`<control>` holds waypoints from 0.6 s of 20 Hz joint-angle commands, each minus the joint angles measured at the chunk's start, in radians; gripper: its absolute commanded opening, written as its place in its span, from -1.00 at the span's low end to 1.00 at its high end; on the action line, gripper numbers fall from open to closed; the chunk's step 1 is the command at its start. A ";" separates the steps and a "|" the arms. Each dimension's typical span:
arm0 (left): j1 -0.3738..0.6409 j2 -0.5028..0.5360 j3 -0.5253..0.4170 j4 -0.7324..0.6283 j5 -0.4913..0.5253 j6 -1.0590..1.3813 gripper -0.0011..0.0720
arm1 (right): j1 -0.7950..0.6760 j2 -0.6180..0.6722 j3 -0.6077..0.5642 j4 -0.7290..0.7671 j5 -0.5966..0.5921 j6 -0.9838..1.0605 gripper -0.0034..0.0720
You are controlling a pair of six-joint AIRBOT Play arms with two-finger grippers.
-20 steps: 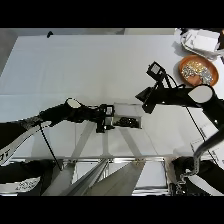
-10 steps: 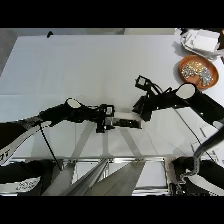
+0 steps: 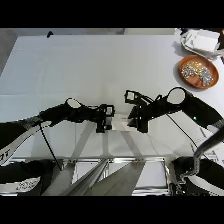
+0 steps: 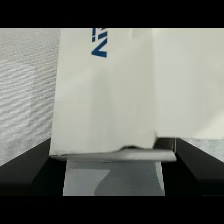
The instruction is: Fold the box and place the chain.
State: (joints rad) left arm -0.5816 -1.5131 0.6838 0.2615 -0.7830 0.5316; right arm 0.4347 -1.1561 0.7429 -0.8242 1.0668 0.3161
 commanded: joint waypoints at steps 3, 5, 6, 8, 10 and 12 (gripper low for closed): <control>0.000 0.001 0.000 0.000 0.000 0.000 -0.28 | 0.034 0.001 0.001 -0.025 0.010 0.020 0.02; 0.000 0.001 0.000 0.000 0.000 0.000 -0.28 | 0.034 0.001 0.001 -0.058 -0.013 0.028 0.02; 0.000 0.001 0.000 0.000 0.000 0.000 -0.28 | 0.034 0.001 0.001 -0.074 -0.029 0.027 0.02; 0.000 0.001 0.000 0.000 0.000 0.000 -0.28 | 0.034 0.002 0.001 -0.082 -0.053 0.027 -0.01; 0.000 0.001 0.000 0.000 0.000 0.000 -0.28 | 0.034 0.008 0.001 -0.082 -0.062 0.027 -0.01; 0.000 0.001 0.000 0.000 0.000 0.000 -0.28 | 0.034 0.016 0.001 -0.090 -0.062 0.027 -0.01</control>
